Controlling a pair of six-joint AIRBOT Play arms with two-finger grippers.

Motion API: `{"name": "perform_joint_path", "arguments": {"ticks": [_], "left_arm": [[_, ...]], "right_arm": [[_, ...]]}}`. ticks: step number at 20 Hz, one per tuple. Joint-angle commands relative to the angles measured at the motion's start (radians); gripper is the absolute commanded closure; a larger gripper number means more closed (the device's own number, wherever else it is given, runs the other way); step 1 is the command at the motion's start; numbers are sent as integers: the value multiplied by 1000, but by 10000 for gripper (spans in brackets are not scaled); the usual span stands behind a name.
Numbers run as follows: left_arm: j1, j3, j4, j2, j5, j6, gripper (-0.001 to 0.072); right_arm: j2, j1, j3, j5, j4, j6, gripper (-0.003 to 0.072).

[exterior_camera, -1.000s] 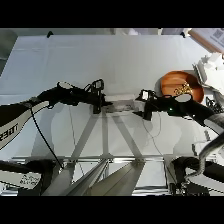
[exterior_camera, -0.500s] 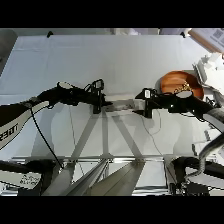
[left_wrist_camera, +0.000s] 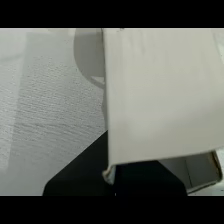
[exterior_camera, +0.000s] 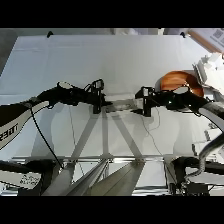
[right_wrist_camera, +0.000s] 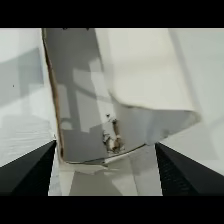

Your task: Fold the box and place the chain.

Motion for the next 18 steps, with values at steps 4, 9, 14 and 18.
{"name": "perform_joint_path", "arguments": {"ticks": [4, 9, 14, 18], "left_arm": [[0, -1, 0, 0, 0, 0, 701], [0, -1, 0, 0, 0, 0, 701], [0, -1, 0, 0, 0, 0, 701], [0, -1, 0, 0, 0, 0, 701]], "right_arm": [[-35, 26, 5, 2, -20, 0, 4], [-35, 27, 4, 2, 17, 0, 10], [-35, 38, 3, 1, 22, 12, 23], [-41, 55, 2, -3, 20, 18, 23]]}}
